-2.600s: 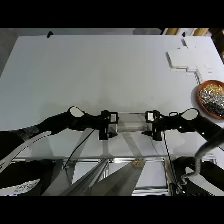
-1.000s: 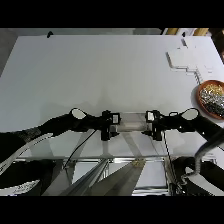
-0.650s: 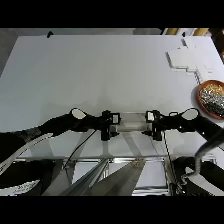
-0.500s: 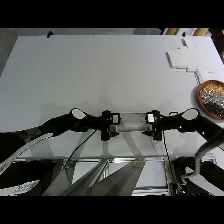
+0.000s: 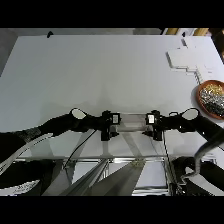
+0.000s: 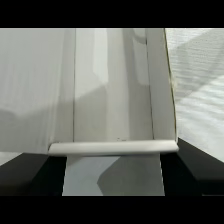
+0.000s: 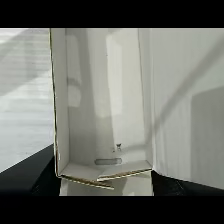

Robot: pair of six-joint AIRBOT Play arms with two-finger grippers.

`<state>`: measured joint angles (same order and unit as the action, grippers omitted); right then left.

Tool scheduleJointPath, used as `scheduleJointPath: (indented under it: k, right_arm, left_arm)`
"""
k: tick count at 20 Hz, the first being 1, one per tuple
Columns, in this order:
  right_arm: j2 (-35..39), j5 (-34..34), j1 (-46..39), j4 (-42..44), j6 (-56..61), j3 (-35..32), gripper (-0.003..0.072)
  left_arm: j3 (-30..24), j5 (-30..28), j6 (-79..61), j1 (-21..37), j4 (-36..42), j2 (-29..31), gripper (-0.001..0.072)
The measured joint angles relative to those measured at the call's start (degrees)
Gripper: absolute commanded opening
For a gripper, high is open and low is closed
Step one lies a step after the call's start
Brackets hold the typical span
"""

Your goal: Fold the box and place the chain.

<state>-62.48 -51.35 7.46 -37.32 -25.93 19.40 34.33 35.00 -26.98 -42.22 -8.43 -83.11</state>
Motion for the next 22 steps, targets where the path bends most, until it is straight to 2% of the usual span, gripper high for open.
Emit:
scheduleJointPath:
  k: [1,3,8,13,15,16,19,20,22]
  right_arm:
    - [0.0,-0.2,0.0,-0.1,0.1,0.0,0.0565]
    - [0.7,-0.8,0.0,-0.7,1.4,0.0,0.0668]
    - [7.2,-0.5,0.0,-7.8,10.9,0.0,0.0671]
    - [16.6,-6.0,0.0,-21.3,22.1,0.0,0.0630]
    - [20.4,-8.8,0.0,-23.8,24.8,0.0,0.0622]
    - [22.2,-9.9,0.0,-24.1,25.8,0.0,0.0519]
    - [26.8,-12.4,0.0,-20.6,27.0,0.0,0.0100]
    - [27.6,-12.9,0.0,-18.0,26.3,-0.1,0.0017]
    - [28.5,-13.4,0.0,-10.4,23.4,-0.1,0.0017]
  left_arm:
    - [0.0,0.1,0.0,0.0,0.0,0.0,0.0333]
    - [0.0,0.1,0.0,0.0,0.0,0.0,0.0333]
    - [0.0,-0.3,0.0,0.0,0.2,0.0,0.0333]
    - [0.0,-0.2,0.1,0.0,0.1,0.0,0.0333]
    - [0.0,-0.2,0.1,0.0,0.1,0.0,0.0333]
    - [0.0,-0.2,0.1,0.0,0.1,0.0,0.0333]
    - [0.0,-0.1,0.0,0.0,0.0,0.0,0.0333]
    - [0.0,-0.1,0.0,0.0,0.0,0.0,0.0333]
    - [0.0,-0.1,0.0,0.0,0.0,0.0,0.0333]
